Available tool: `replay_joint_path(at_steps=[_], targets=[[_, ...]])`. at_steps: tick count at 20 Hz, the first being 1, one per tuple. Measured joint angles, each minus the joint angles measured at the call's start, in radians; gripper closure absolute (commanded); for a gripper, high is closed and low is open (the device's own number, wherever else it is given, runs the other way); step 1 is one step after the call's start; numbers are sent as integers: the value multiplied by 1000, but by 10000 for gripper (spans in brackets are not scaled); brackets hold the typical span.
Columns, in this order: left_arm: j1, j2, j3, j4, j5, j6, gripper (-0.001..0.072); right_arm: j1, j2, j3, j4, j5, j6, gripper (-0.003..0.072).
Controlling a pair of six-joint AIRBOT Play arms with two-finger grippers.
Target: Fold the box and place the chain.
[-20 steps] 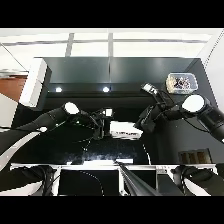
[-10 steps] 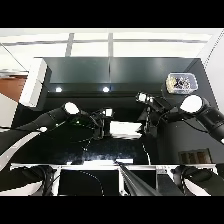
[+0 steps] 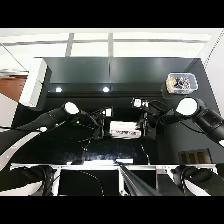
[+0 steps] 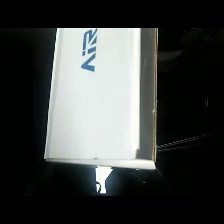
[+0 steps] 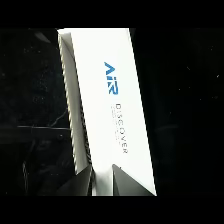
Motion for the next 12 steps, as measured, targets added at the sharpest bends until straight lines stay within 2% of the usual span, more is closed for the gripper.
replay_joint_path(at_steps=[8, 9, 10, 12], targets=[[0, 0, 0, 0, 0, 2, 228, 6, 0, -3, -6, -3, 11, 545], [0, 0, 0, 0, 0, 2, 228, 6, 0, -6, -6, -4, 14, 458], [0, 0, 0, 0, 0, 2, 227, 6, 0, -8, -6, -3, 16, 429], [0, 0, 0, 0, 0, 2, 227, 6, 0, -14, -7, -6, 22, 429]])
